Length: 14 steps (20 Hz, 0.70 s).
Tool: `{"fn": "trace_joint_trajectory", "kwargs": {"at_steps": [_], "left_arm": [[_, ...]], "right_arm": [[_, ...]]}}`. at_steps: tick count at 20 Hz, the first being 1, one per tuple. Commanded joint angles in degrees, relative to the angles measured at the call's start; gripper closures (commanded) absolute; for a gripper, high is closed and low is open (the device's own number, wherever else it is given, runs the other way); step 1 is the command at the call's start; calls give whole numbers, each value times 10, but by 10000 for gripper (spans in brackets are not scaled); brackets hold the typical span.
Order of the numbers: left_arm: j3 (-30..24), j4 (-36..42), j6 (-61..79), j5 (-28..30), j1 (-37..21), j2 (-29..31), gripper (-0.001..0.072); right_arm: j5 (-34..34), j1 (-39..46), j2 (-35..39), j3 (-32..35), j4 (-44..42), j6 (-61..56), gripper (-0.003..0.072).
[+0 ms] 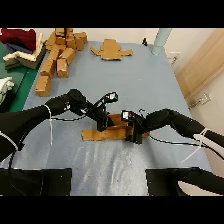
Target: Fold the box.
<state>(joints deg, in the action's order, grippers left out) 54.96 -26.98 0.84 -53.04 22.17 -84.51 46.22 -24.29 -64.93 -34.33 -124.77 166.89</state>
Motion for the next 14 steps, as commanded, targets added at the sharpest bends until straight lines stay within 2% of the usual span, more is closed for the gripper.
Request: {"fn": "trace_joint_trajectory", "kwargs": {"at_steps": [1,14], "left_arm": [[0,0,0,1,0,0,700],[0,0,0,1,0,0,700]], "right_arm": [[23,0,-12,-1,-5,7,-30],[23,0,8,-1,4,6,-26]]}}
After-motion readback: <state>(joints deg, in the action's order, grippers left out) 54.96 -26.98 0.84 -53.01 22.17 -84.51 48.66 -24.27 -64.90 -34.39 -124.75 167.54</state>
